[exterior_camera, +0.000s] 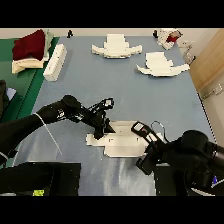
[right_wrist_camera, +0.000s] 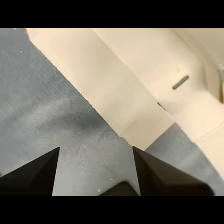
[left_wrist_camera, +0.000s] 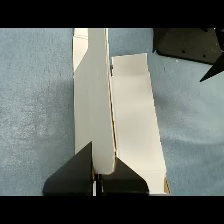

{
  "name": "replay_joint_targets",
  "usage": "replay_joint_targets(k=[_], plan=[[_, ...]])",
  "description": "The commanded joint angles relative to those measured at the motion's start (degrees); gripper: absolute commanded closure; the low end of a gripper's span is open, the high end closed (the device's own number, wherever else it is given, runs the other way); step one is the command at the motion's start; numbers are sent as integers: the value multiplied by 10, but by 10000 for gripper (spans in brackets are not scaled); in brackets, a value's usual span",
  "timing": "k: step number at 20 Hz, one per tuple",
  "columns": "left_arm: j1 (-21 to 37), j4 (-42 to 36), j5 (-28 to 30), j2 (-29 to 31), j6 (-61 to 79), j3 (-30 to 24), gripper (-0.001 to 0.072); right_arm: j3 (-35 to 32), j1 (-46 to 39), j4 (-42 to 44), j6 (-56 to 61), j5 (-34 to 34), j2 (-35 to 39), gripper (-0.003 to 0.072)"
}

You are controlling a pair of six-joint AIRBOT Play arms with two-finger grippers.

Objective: Fold the box.

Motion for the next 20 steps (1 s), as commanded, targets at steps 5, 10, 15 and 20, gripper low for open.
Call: replay_joint_targets(k=[5,10,15,20], plan=[[0,-1,0,0,0,0,697,-17,73,-240,-3,106,-116,-34],[0,-1,0,0,0,0,697,1,73,-245,46,111,-142,-33],[0,-1,0,0,0,0,697,21,73,-275,138,60,-77,-34],[0,-2,0,0,0,0,697,20,66,-329,140,43,-51,-34]])
